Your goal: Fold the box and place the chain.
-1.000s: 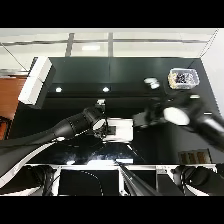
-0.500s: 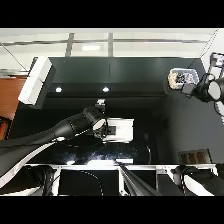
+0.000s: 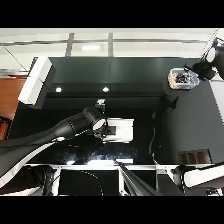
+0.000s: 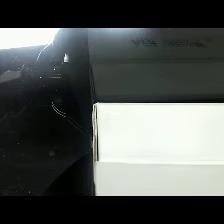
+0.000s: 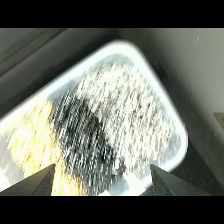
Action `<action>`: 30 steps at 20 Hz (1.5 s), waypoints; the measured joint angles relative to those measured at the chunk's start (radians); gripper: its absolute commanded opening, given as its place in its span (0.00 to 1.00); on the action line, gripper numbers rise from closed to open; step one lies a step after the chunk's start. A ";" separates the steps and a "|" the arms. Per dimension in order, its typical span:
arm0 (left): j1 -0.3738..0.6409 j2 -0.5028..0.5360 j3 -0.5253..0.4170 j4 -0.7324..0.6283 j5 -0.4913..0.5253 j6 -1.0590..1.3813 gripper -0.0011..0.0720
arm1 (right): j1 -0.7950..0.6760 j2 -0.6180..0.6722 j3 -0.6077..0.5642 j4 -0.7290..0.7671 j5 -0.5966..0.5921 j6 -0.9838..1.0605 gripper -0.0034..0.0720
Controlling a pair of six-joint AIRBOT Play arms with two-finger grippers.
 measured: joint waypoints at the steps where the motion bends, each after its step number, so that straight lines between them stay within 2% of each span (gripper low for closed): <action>1: 0.000 0.000 0.000 0.000 0.000 0.000 0.06 | -0.005 -0.038 0.040 -0.006 0.013 0.028 0.94; 5: 0.000 0.000 0.000 0.000 0.000 0.000 0.05 | -0.035 -0.132 0.119 -0.018 0.027 0.165 0.94; 11: 0.000 0.000 0.000 0.000 0.000 -0.001 0.05 | -0.068 -0.201 0.145 0.018 -0.016 0.252 0.94; 12: 0.000 0.000 0.000 0.000 0.000 -0.001 0.06 | -0.070 -0.212 0.146 0.031 -0.031 0.257 0.88; 13: 0.000 0.000 0.000 0.000 0.000 -0.001 0.06 | -0.072 -0.222 0.148 0.040 -0.044 0.259 0.73; 14: 0.000 0.000 0.000 0.000 0.000 -0.001 0.06 | -0.073 -0.230 0.148 0.053 -0.046 0.263 0.70; 17: 0.000 0.000 0.000 0.000 0.000 -0.001 0.05 | -0.074 -0.243 0.150 0.063 -0.064 0.265 0.69; 19: 0.000 0.000 0.000 0.000 0.000 -0.001 0.06 | -0.075 -0.246 0.150 0.070 -0.061 0.251 0.14; 20: 0.000 0.000 0.000 0.000 0.000 -0.001 0.05 | -0.075 -0.248 0.151 0.083 -0.054 0.230 0.06; 24: 0.000 0.000 0.000 0.000 0.000 -0.001 0.06 | -0.077 -0.200 0.163 0.128 -0.029 0.029 0.06; 30: 0.000 0.000 0.000 0.000 0.000 -0.001 0.06 | -0.077 0.023 0.168 0.143 0.042 -0.256 0.06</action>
